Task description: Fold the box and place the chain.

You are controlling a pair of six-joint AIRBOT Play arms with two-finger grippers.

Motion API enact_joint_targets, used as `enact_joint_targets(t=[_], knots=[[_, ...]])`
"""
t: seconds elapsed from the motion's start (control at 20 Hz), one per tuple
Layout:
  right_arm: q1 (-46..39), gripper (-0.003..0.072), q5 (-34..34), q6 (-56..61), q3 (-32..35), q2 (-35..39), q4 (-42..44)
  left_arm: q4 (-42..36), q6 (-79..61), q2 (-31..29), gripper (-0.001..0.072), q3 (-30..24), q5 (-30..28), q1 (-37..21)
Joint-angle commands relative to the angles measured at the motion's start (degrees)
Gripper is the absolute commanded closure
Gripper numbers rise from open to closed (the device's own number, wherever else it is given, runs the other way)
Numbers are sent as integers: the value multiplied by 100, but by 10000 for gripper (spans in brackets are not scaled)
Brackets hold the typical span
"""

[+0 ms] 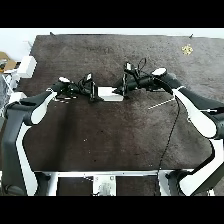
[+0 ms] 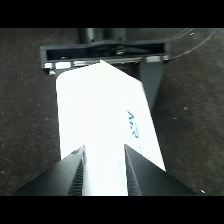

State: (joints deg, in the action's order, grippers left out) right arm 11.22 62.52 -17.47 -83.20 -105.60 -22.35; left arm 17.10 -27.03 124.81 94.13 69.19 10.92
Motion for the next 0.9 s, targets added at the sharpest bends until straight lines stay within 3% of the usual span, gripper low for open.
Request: enact_joint_targets(t=[0.0, 0.3, 0.35, 0.85], knots=[[44, 384, 0, -103, 9, -153, -13, 0, -2, 2, 352, 2, 0, -2], [31, 399, -302, -98, -245, -190, -11, 0, -2, 2, 352, 2, 0, -4], [33, 480, -308, -94, -339, -192, -11, 0, 0, 2, 352, 2, 0, -4], [37, 485, -413, 90, -426, -192, -693, 0, -2, 2, 352, 2, 0, -4]])
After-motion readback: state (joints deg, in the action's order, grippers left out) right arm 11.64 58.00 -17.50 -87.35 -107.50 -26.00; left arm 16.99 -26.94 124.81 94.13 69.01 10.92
